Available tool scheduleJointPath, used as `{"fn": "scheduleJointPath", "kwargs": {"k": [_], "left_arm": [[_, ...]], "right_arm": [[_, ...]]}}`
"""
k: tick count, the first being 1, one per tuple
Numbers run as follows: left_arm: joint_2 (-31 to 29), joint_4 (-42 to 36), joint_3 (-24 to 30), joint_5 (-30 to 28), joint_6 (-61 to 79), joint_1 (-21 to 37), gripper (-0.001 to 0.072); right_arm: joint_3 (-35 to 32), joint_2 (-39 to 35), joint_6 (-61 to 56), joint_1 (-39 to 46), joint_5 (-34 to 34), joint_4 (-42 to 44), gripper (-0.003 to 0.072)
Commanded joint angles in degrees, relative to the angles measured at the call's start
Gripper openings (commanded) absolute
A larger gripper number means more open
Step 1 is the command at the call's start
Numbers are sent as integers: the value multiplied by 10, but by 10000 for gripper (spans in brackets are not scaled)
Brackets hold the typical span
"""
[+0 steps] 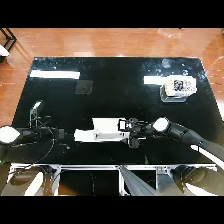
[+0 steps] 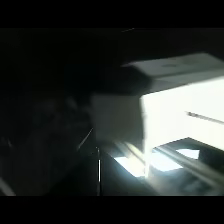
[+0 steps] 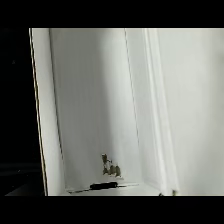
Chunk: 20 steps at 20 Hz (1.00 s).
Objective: Fold the box and place the chain.
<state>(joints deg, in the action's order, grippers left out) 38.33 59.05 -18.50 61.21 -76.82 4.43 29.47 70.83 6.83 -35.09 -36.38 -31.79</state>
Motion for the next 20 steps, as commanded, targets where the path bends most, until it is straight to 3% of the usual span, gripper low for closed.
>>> {"fn": "scheduleJointPath", "kwargs": {"k": [1,5,9,10,14,20], "left_arm": [[93,-57,9,23,-43,23,23],[200,-138,9,-13,51,-19,22],[241,-169,8,-45,84,-59,27],[241,-182,8,-46,102,-62,65],[241,-195,7,-31,131,-62,616],[237,-216,-16,12,151,-64,623]], "right_arm": [[0,0,0,0,0,0,306],[0,0,0,0,0,0,306],[0,0,0,0,0,0,306],[0,0,0,0,0,0,306],[0,0,0,0,0,0,306],[0,0,0,0,0,0,306]]}}
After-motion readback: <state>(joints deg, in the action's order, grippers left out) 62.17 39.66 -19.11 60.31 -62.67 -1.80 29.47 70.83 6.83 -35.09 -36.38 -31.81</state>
